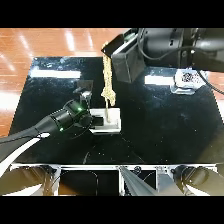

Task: Fold the box and place the chain.

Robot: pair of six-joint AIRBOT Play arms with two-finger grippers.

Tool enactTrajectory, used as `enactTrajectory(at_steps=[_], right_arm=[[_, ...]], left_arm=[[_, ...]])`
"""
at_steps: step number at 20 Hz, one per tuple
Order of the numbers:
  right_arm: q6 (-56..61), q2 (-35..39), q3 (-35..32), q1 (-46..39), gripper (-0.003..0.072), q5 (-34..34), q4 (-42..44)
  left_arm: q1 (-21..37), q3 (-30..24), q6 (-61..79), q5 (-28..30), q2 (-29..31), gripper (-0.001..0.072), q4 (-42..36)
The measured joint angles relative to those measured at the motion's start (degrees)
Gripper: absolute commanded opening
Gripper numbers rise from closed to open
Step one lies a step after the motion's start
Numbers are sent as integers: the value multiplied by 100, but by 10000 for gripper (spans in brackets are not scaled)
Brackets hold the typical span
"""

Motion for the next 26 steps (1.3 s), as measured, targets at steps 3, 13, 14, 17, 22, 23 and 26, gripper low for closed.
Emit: enactTrajectory(at_steps=[3, 13, 14, 17, 22, 23, 26], right_arm=[[101, 0, -39, 4, 19, 291, 44], [382, -13, -1864, 11, 19, -120, 334], [393, -24, -2024, 11, 19, -256, 332], [402, -125, -2282, 11, 19, -507, 330], [424, -289, -2420, 11, 20, -570, 323], [435, -302, -2433, 11, 32, -555, 323], [518, -328, -2459, 11, 81, -444, 317]], left_arm=[[0, 0, 0, -2, 0, 23, 0], [0, 0, 0, 0, 0, 23, 0], [0, 0, 0, 0, 0, 23, -2], [0, -2, 0, 0, 0, 23, -2], [0, 0, 0, 0, 0, 23, -2], [0, 0, 0, 0, 0, 23, -2], [0, 0, 0, 0, 0, 22, 0]])
